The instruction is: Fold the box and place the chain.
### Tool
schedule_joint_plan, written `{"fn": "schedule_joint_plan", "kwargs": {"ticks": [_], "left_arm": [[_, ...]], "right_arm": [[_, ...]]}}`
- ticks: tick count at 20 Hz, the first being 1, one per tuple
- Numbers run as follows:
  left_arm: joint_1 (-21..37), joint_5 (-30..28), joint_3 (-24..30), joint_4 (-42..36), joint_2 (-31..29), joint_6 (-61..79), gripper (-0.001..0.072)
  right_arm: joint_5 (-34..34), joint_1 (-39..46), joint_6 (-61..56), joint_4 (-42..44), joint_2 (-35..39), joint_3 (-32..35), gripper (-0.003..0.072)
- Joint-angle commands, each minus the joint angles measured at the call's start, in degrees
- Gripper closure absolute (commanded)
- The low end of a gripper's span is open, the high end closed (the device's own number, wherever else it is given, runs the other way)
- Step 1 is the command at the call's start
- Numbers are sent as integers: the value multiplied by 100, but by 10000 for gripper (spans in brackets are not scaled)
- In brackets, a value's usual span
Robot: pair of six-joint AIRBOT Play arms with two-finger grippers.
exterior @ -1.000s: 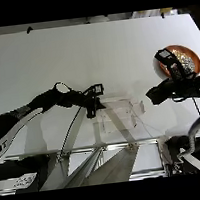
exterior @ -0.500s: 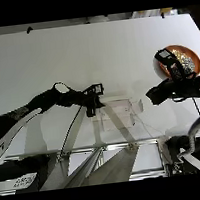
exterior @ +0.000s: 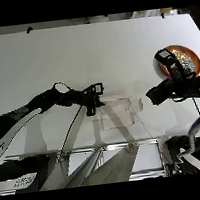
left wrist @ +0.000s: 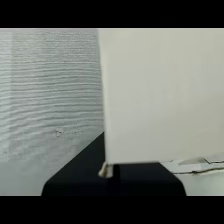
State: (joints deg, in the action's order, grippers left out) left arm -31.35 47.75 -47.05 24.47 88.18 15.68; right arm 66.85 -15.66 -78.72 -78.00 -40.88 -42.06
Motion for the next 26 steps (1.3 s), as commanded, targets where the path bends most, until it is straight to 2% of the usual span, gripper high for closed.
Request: {"fn": "schedule_joint_plan", "kwargs": {"ticks": [1,8,16,17,18,19,23,26], "left_arm": [[4,-85,-4,7,9,0,703],[-17,-76,-4,2,96,-4,698],[-17,-61,-4,0,87,-66,698],[-20,-57,-4,-2,85,-63,698],[-17,-57,-7,0,85,-63,698],[-17,-59,-4,-2,85,-66,698],[-17,-57,-4,-2,85,-63,698],[-17,-63,-7,-7,87,-63,698]], "right_arm": [[0,-4,-2,-4,2,-7,273],[2,-4,4,-4,4,-7,273],[17,-4,752,72,4,-7,282],[74,-4,1152,205,4,-7,335],[199,-4,1744,389,4,-7,517],[372,-4,2339,619,4,-4,666],[437,-7,3484,1386,2,378,669],[315,-4,3600,1357,4,671,668]]}}
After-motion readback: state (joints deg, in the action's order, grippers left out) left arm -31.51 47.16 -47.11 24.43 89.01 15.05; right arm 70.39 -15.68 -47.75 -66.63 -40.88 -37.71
